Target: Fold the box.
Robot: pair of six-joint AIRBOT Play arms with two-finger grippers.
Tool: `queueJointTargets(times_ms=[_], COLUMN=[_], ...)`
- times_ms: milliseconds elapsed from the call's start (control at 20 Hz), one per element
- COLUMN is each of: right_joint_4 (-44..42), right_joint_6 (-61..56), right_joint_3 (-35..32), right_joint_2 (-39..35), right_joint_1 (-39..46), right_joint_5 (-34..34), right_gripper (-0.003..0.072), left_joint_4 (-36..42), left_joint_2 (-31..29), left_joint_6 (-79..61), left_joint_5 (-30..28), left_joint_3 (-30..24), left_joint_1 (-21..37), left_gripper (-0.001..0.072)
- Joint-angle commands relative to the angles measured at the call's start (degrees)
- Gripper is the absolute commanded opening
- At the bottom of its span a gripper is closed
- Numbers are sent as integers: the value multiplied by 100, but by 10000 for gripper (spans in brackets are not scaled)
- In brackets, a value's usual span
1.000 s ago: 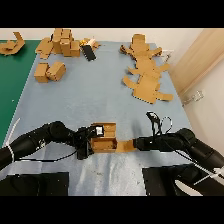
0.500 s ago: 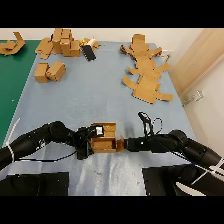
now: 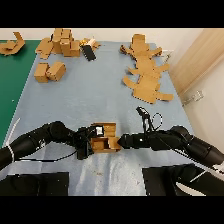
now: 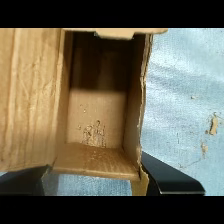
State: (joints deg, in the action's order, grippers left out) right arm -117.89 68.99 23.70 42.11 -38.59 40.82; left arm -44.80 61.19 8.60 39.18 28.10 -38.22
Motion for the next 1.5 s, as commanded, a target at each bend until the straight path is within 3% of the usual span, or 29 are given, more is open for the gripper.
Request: queueJointTargets(times_ms=[0, 200, 400, 500, 750, 1050, 1150, 1250, 1350, 1450], right_joint_4=[-31, -83, 37, 603, 2669, 2804, 2785, 2785, 2785, 2782], right_joint_6=[4, 4, -160, -621, -2662, -3318, -3359, -3362, -3362, -3359], right_joint_3=[26, 175, 717, 1130, 2170, 2710, 2863, 2986, 3027, 3027], right_joint_2=[109, 463, 1377, 1875, 2643, 3252, 3501, 3648, 3687, 3687], right_joint_1=[-11, -203, -651, -885, -1384, -1657, -1700, -1718, -1729, -1766], right_joint_5=[0, -273, -103, 278, 1982, 2162, 2334, 2520, 2520, 2524], right_gripper=[383, 382, 381, 380, 381, 372, 326, 219, 63, 4], left_joint_4=[-2, -2, -2, -2, -2, -2, -2, -2, -2, -2], left_joint_2=[0, 0, 2, 2, 0, 0, 2, 0, 0, 0], left_joint_6=[0, 0, 0, 0, 0, 0, 0, 0, 0, 0], left_joint_5=[-2, -4, -2, -4, -2, -2, -4, -2, -7, -4], left_joint_3=[4, 4, 4, 4, 4, 4, 4, 4, 4, 4], left_joint_1=[-2, -2, -2, -2, -2, -2, -2, -2, -2, -2], left_gripper=[514, 514, 515, 515, 515, 514, 515, 514, 515, 514])
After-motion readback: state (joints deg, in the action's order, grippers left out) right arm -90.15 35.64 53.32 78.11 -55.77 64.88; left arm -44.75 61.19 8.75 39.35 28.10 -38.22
